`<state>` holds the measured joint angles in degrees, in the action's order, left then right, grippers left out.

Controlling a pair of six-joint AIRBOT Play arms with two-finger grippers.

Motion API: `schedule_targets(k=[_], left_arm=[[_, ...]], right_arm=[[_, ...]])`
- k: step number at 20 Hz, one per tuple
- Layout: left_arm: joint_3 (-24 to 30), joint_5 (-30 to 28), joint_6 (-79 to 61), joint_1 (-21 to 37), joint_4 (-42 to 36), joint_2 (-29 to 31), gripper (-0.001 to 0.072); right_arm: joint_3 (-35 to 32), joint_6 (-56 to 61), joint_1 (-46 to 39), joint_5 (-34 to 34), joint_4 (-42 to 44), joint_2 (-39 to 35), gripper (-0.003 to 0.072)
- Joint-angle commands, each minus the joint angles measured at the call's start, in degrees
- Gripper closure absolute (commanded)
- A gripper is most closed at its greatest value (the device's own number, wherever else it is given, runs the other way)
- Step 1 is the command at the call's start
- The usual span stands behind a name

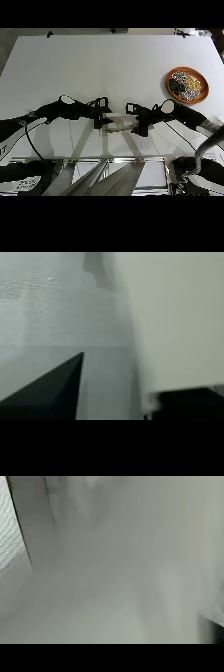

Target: Fold the box and place the chain.

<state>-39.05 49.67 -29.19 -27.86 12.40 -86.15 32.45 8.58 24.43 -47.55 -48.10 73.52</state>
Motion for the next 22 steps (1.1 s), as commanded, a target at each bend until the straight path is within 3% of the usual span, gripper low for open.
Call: schedule_targets(k=[1,5,11,15,17,18,19,20,22], left_arm=[[0.0,-0.7,1.6,0.1,0.3,2.3,0.0203],[0.0,-2.9,6.9,2.4,6.5,7.6,0.0187],[0.0,-0.7,22.4,10.9,23.5,18.3,0.0173],[0.0,2.2,23.2,12.6,24.9,26.0,0.0176],[0.0,6.8,23.3,12.4,23.7,28.7,0.0269],[0.0,11.0,23.3,12.4,22.3,29.3,0.0401],[0.0,15.5,23.3,12.3,21.2,29.4,0.059],[0.0,19.9,23.2,11.4,21.1,29.1,0.0702],[0.0,23.1,26.1,7.8,21.0,27.9,0.0704]], right_arm=[[0.0,0.2,0.0,0.0,0.2,-0.1,0.0173],[0.0,0.2,0.0,0.0,0.1,-0.1,0.0173],[0.0,0.2,0.0,0.0,0.2,-0.1,0.0173],[0.0,0.2,0.0,0.0,0.2,-0.1,0.0173],[0.0,0.2,0.0,0.0,0.2,-0.1,0.0173],[0.0,0.2,0.0,0.0,0.2,-0.1,0.0173],[0.0,0.2,0.0,0.0,0.2,-0.1,0.0173],[0.0,0.2,0.0,0.0,0.1,-0.1,0.0173],[0.0,0.2,0.0,0.0,0.1,-0.1,0.0173]])
